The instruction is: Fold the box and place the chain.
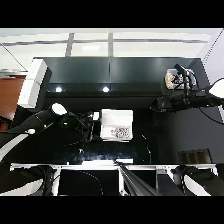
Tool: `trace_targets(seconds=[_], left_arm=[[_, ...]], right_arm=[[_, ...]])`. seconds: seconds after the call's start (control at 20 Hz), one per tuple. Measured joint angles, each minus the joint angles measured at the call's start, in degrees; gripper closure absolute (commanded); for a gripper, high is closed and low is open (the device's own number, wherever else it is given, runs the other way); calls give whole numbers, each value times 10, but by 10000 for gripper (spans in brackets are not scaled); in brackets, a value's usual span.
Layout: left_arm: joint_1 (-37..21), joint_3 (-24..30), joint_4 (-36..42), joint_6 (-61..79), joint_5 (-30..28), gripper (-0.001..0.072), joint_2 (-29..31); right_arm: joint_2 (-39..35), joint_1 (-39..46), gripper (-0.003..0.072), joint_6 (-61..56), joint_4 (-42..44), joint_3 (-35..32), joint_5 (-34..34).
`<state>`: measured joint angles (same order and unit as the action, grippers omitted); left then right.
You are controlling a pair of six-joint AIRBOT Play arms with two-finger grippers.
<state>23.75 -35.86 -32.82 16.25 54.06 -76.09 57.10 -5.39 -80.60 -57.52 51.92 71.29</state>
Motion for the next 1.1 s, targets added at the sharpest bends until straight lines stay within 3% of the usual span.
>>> trace_targets(seconds=[0.05, 0.1, 0.3, 0.45, 0.8, 1.1], left_arm=[[2, 0, -2, -2, -3, 185, 0], [3, 0, -2, -3, -4, 199, 0], [6, 0, -6, -10, -10, 199, 0], [8, 0, -7, -12, -13, 199, 0], [8, 0, -10, -16, -19, 198, 0], [8, 0, -10, -17, -22, 198, 0]], right_arm=[[0, 0, 116, 0, 0, 0, -1], [0, 0, -17, 0, 0, 0, -3], [0, -9, -22, 17, -2, 0, -19], [7, -33, -21, 54, 2, 0, -70], [111, -67, -14, 235, 81, 11, -159], [146, -92, -14, 460, 144, 14, -117]])
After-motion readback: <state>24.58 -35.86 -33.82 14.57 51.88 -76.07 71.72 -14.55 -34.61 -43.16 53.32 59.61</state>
